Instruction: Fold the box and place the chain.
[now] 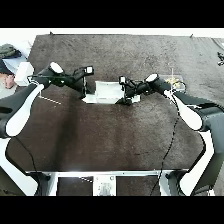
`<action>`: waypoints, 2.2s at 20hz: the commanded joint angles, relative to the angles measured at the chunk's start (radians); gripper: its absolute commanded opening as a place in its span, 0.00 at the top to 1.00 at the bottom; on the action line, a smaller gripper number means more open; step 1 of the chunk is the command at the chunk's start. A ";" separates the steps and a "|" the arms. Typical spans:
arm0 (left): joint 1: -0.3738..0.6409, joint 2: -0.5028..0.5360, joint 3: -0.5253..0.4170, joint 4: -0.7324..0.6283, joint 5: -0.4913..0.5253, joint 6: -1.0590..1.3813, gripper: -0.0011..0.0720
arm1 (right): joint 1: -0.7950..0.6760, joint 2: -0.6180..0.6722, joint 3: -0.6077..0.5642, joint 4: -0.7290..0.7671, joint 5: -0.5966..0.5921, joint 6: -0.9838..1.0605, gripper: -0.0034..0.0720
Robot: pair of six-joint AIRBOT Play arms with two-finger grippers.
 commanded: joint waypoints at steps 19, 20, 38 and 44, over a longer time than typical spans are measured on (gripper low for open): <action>0.248 0.104 -0.163 0.027 -0.008 -0.942 0.97 | 0.001 0.000 0.000 0.001 0.000 0.000 0.38; 0.246 0.090 -0.166 0.004 -0.018 -0.950 0.97 | 0.001 0.000 0.000 0.001 0.000 0.000 0.38; 0.117 -0.076 -0.165 -0.156 0.003 -0.976 0.97 | 0.001 0.000 0.000 0.001 0.000 0.000 0.38; 0.100 -0.080 -0.132 -0.192 -0.040 -0.975 0.97 | 0.001 0.000 0.000 0.001 0.000 0.000 0.38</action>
